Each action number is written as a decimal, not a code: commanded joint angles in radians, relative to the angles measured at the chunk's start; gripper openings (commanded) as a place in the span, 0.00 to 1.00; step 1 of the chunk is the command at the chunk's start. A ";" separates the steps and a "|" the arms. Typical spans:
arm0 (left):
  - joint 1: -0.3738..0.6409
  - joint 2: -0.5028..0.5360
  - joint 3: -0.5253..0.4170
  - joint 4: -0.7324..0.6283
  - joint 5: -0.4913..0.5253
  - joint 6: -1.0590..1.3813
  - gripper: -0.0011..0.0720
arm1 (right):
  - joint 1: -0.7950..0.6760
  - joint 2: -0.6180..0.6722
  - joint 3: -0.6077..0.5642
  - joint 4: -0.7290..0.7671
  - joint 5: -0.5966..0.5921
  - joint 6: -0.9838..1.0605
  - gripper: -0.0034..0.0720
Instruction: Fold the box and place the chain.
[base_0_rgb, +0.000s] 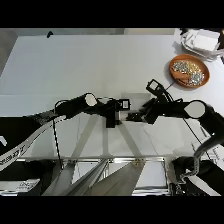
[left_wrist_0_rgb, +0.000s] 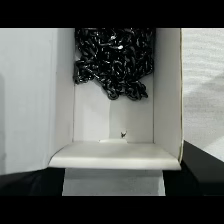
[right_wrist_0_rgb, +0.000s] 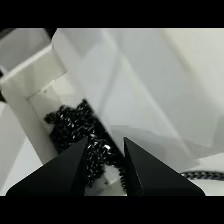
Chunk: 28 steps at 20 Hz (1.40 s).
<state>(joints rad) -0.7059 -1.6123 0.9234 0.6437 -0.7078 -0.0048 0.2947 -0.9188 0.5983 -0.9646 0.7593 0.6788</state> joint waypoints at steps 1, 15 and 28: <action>0.000 0.000 0.000 0.000 0.000 0.000 0.30 | -0.002 0.000 0.190 -0.300 0.141 0.329 0.40; 0.000 0.000 0.000 0.000 0.000 0.000 0.30 | -0.442 -0.426 0.374 -0.446 -0.049 0.766 0.46; 0.000 0.000 0.000 0.000 0.000 0.000 0.30 | -0.437 -0.595 0.374 -0.449 -0.296 0.995 0.35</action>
<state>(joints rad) -0.7059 -1.6123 0.9234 0.6437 -0.7078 -0.0048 -0.1417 -1.4963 0.9714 -1.4113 0.5179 1.6043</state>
